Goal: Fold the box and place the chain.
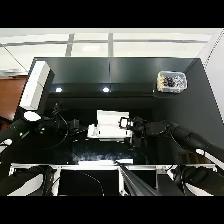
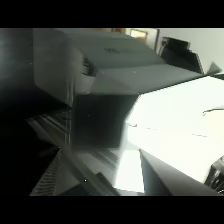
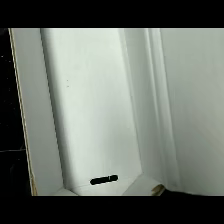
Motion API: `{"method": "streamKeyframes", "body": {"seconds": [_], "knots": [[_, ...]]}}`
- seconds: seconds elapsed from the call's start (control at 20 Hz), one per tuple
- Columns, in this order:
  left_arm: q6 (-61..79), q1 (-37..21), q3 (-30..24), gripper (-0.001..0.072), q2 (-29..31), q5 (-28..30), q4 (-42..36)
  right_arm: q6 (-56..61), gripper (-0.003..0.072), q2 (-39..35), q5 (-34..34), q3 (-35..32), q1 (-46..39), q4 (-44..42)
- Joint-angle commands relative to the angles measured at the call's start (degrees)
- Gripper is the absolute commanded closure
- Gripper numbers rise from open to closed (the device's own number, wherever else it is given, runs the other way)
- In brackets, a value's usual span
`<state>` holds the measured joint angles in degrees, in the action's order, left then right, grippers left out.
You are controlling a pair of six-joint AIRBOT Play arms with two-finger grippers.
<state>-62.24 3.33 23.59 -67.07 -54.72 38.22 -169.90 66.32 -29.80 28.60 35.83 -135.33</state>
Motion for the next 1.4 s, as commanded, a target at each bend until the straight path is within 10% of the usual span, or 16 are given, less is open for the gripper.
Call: {"method": "streamKeyframes", "body": {"seconds": [0.0, 0.5, 0.55, 0.7, 0.75, 1.05, 1.35], "knots": [[2.3, 0.9, 1.9, -0.0010, -0.3, -4.4, 0.3, 0.0, 0.0141, 0.0, 0.0, 0.0, 0.0, -0.1], [1.8, -1.9, 8.6, 0.0021, -0.3, -10.3, 5.8, 0.0, 0.0141, 0.0, 0.0, 0.0, 0.0, 0.0], [1.8, -3.3, 8.6, 0.0090, -0.3, -10.9, 6.6, 0.0, 0.0141, 0.0, 0.0, 0.0, 0.0, 0.0], [3.2, -9.2, 8.6, 0.0636, -0.3, -14.2, 7.4, 0.0, 0.0141, 0.0, 0.0, 0.0, 0.0, 0.0], [4.4, -11.0, 8.5, 0.0679, -0.3, -14.7, 7.4, 0.0, 0.0141, 0.0, 0.0, 0.0, 0.0, 0.0], [5.2, -15.8, 4.5, 0.0680, -0.8, -10.4, 7.2, 0.0, 0.0141, 0.0, 0.0, 0.0, 0.0, 0.0], [15.7, -13.1, -5.5, 0.0681, -3.8, -5.7, -9.0, 0.0, 0.0141, 0.0, 0.0, 0.0, 0.0, 0.0]]}}
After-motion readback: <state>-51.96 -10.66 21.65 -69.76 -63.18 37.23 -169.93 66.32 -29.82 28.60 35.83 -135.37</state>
